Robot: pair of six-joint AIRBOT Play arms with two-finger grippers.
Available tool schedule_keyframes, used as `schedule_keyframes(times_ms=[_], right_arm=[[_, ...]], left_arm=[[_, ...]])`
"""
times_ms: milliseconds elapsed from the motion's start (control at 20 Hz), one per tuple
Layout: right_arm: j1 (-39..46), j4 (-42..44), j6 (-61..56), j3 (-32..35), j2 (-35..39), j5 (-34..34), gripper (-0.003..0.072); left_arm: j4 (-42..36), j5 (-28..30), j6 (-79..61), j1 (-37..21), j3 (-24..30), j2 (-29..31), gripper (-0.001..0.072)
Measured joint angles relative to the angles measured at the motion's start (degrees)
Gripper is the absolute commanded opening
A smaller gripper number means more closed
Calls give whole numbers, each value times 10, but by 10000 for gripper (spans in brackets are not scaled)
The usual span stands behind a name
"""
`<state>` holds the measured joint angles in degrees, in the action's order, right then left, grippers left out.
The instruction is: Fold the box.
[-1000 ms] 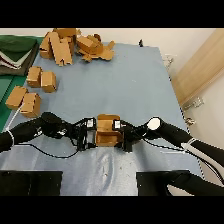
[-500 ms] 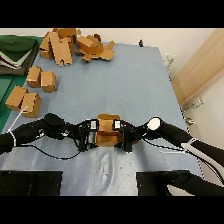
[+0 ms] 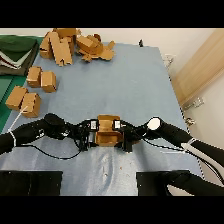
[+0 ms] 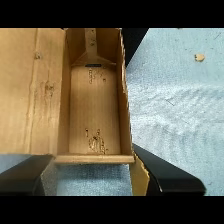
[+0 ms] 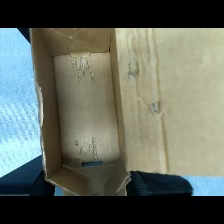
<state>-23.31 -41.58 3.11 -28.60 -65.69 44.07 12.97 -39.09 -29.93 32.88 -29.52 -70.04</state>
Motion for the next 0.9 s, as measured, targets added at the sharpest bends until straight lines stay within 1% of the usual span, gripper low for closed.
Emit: schedule_keyframes(times_ms=[450, 500, 550, 600, 650, 700, 900], right_arm=[[0, 8, 1, 0, 0, 0, 441], [0, 9, 1, 0, 0, 0, 452], [0, 10, 1, 0, 0, 0, 560], [0, 14, -2, 0, 0, 0, 611], [0, 16, -2, 0, 0, -2, 641], [0, 16, -3, 0, 0, -2, 699], [0, 9, -38, 0, 1, -2, 699]], left_arm=[[1, 1, 0, 0, 0, 0, 457], [1, 1, 0, 0, 0, 0, 456], [1, 1, 0, 0, 0, 0, 457], [1, 1, 0, -1, 0, 0, 457], [1, 1, 0, -1, 0, 0, 457], [1, 1, 0, -1, 0, 0, 457], [1, 1, 0, -1, 0, 0, 456]])
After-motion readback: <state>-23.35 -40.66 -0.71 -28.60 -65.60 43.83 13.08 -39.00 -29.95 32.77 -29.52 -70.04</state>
